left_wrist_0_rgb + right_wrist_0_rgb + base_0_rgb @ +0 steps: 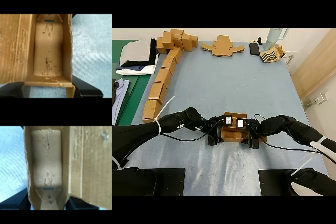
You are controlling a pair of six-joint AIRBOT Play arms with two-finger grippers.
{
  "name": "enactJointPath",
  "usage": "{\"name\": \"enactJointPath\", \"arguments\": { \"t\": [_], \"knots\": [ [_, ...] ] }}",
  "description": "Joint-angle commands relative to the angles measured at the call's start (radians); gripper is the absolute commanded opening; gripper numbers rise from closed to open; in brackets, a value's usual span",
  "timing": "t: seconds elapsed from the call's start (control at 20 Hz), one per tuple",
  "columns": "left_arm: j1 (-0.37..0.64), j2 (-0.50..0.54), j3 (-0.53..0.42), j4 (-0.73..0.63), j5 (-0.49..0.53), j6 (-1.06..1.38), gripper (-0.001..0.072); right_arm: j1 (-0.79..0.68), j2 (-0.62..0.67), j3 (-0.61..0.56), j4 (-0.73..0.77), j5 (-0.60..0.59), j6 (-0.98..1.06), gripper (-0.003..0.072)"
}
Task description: Fold the box.
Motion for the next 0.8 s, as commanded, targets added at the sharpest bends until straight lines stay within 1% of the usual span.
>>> {"name": "enactJointPath", "arguments": {
  "t": [0.0,0.65,0.75],
  "knots": [
    [-0.001,0.0,-0.001,0.001,-0.001,0.0,0.0322,0.001,0.0,0.0,0.0,0.002,0.0,0.0502],
    [0.0,0.0,-0.001,0.001,-0.001,0.0,0.0323,0.001,0.0,0.0,0.0,0.002,0.0,0.0503],
    [-0.001,0.0,-0.001,0.001,-0.001,0.0,0.0322,0.001,0.0,0.0,0.018,-0.014,0.009,0.0504]
  ]
}}
